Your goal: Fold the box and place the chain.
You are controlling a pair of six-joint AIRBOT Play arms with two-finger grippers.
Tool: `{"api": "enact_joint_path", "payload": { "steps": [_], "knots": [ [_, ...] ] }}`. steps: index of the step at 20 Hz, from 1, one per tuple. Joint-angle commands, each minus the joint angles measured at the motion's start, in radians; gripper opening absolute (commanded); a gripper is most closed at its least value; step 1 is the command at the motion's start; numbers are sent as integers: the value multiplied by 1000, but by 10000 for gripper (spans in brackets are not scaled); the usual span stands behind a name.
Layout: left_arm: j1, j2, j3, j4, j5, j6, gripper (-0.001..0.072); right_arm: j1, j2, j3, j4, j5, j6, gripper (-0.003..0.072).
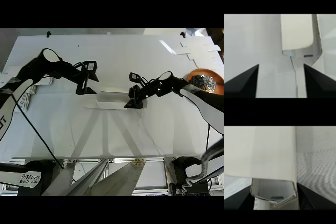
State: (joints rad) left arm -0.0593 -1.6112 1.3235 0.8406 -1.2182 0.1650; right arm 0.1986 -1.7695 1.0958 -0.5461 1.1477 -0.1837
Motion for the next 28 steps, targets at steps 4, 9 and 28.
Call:
{"api": "enact_joint_path", "payload": {
  "steps": [4, 9, 28],
  "knots": [
    [2, 35, -21, 80, -258, -85, 15, 0, 0, 1, 0, 0, 0, 433],
    [-82, 35, -59, -33, -231, -83, 14, 0, 0, 1, 0, 0, 0, 433],
    [-123, -106, -71, -309, 327, -141, 11, 0, 0, 1, 0, 0, 0, 433]
  ]
}}
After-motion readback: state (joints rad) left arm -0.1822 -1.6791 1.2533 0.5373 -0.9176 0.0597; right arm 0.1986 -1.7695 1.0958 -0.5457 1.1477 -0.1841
